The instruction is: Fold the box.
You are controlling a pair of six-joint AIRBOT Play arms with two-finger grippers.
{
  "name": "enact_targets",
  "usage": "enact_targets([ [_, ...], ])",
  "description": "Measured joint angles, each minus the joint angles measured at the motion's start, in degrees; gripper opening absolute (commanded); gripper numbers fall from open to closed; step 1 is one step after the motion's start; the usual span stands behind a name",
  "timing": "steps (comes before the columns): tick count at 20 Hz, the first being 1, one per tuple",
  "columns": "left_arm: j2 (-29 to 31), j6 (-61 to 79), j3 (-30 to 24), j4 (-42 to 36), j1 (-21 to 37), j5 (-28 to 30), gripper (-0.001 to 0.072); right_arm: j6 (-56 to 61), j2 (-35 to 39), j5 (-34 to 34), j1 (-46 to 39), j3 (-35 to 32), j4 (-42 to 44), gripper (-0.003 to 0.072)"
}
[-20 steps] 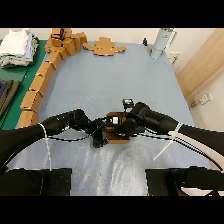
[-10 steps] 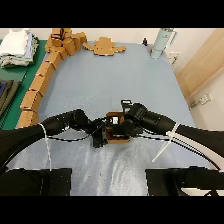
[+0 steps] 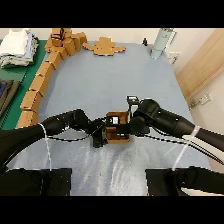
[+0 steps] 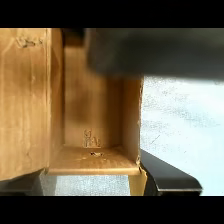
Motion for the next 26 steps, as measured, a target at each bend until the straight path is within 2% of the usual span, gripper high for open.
enact_targets([
  [1, 0.0, 0.0, 0.0, 0.0, 0.0, 0.0, 0.0524, 0.0, 1.2, -1.1, 0.0, 0.0, -0.6, 0.0425],
  [2, 0.0, 0.0, 0.0, 0.0, 0.0, 0.0, 0.0524, 0.2, 2.1, -2.4, 0.0, 0.0, -1.3, 0.0375],
  [4, 0.0, 0.0, 0.0, 0.0, 0.0, 0.0, 0.0525, 0.4, 4.0, -3.2, -0.2, 0.0, -3.3, 0.0371],
  [5, 0.0, 0.0, 0.0, 0.0, 0.0, 0.0, 0.0524, 0.4, 4.7, -4.0, -0.7, 0.0, -3.9, 0.0319],
  [8, 0.0, 0.0, 0.0, 0.0, 0.0, 0.0, 0.0524, -1.2, 5.9, -5.8, -4.2, 0.0, -6.0, 0.0051],
  [9, 0.0, 0.0, 0.0, 0.0, 0.0, 0.0, 0.0524, -2.6, 5.9, -6.2, -6.3, 0.0, -6.6, 0.0015],
  [11, 0.0, 0.0, 0.0, 0.0, 0.0, 0.0, 0.0524, -7.1, 5.2, -5.0, -12.0, 0.0, -7.3, 0.0003],
  [13, 0.0, 0.0, 0.0, 0.0, 0.0, 0.0, 0.0524, -15.6, 3.1, -0.9, -19.7, 0.0, -2.9, 0.0003],
  [15, 0.0, 0.0, 0.0, 0.0, 0.0, 0.0, 0.0524, -29.2, -0.8, 2.7, -28.3, 0.5, 9.8, 0.0003],
  [18, 0.0, 0.0, 0.0, 0.0, 0.0, 0.0, 0.0524, -52.5, -9.3, 1.4, -37.8, 3.0, 35.4, 0.0003],
  [20, 0.0, 0.0, 0.0, 0.0, 0.0, 0.0, 0.0524, -64.4, -14.5, -1.8, -40.3, 5.4, 47.0, 0.0003],
  [22, 0.0, 0.0, 0.0, 0.0, 0.0, 0.0, 0.0524, -74.0, -17.7, -5.4, -40.2, 7.0, 54.2, 0.0002],
  [26, 0.0, 0.0, 0.0, 0.0, 0.0, 0.0, 0.0524, -85.2, -18.1, -10.3, -35.8, 7.2, 59.2, 0.0002],
])
